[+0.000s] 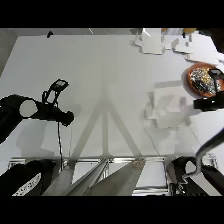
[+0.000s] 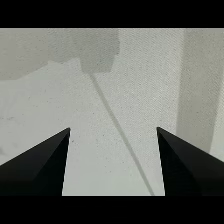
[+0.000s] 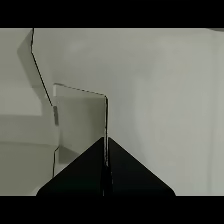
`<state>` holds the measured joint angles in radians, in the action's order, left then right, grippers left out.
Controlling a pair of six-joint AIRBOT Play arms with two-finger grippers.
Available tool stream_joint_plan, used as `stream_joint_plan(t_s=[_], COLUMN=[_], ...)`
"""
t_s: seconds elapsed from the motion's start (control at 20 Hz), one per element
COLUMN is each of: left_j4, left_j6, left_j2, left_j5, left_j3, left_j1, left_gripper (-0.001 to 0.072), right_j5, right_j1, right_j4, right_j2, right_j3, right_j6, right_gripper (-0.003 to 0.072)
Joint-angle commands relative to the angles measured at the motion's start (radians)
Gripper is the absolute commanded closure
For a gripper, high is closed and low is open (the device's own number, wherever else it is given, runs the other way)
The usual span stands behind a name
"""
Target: Fold the box and place the chain.
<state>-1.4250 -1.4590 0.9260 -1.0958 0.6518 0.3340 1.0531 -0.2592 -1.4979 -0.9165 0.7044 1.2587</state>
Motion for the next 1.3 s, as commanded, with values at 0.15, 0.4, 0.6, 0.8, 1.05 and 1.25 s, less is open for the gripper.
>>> stream_joint_plan(t_s=[0.15,0.4,0.6,0.8,1.05,1.25], left_j4=[0.0,0.001,0.095,0.437,0.775,1.054], left_j6=[0.0,-0.005,0.008,0.256,0.565,1.007], left_j2=[0.001,0.001,0.005,0.066,0.24,0.373], left_j5=[0.0,0.05,0.185,0.3,0.246,0.035], left_j3=[0.0,0.0,0.0,0.0,0.0,0.0], left_j1=[0.0,0.0,0.0,0.0,0.0,0.0], left_gripper=[0.0105,0.0107,0.0123,0.0128,0.0127,0.0124], right_j5=[-0.262,-0.259,-0.261,-0.263,-0.278,-0.28], right_j1=[0.316,0.512,0.605,0.628,0.628,0.628], right_j4=[0.32,0.317,0.317,0.315,0.315,0.315], right_j2=[0.385,0.449,0.448,0.442,0.44,0.44], right_j3=[-0.341,-0.385,-0.387,-0.387,-0.387,-0.387], right_j6=[0.06,0.137,0.165,0.178,0.178,0.178], right_gripper=[0.0672,0.0671,0.0671,0.0671,0.067,0.067])
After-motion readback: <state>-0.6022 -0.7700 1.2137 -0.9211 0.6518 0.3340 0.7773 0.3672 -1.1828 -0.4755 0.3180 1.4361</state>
